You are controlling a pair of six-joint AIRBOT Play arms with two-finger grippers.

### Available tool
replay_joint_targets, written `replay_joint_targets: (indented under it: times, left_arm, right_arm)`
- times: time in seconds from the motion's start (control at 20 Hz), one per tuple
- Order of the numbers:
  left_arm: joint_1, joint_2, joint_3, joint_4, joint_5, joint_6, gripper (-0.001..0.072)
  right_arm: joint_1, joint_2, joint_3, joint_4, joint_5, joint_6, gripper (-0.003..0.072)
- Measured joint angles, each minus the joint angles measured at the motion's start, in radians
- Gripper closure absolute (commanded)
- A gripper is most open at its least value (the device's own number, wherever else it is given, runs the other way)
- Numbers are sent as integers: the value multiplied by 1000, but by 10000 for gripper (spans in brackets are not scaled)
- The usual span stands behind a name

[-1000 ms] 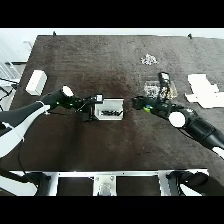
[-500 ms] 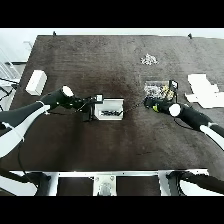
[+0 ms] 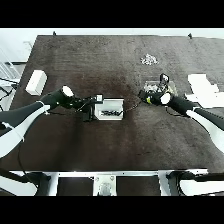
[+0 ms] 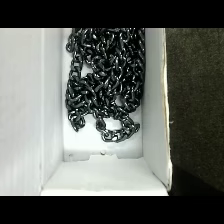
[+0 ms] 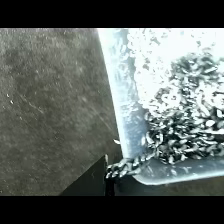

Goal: Fold the box and place the chain.

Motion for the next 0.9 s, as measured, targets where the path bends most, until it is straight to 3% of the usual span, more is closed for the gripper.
replay_joint_targets:
  times: [0.15, 0.6, 0.9]
  left_arm:
    - [0, 0, 0, 0, 0, 0, 234]
    - [0, 0, 0, 0, 1, 0, 234]
    - [0, 0, 0, 0, 1, 0, 234]
  right_arm:
    - [16, 80, -3, -3, 37, -24, 679]
    - [191, 612, -13, -60, 174, -14, 680]
    - [364, 695, -13, -61, 190, 56, 680]
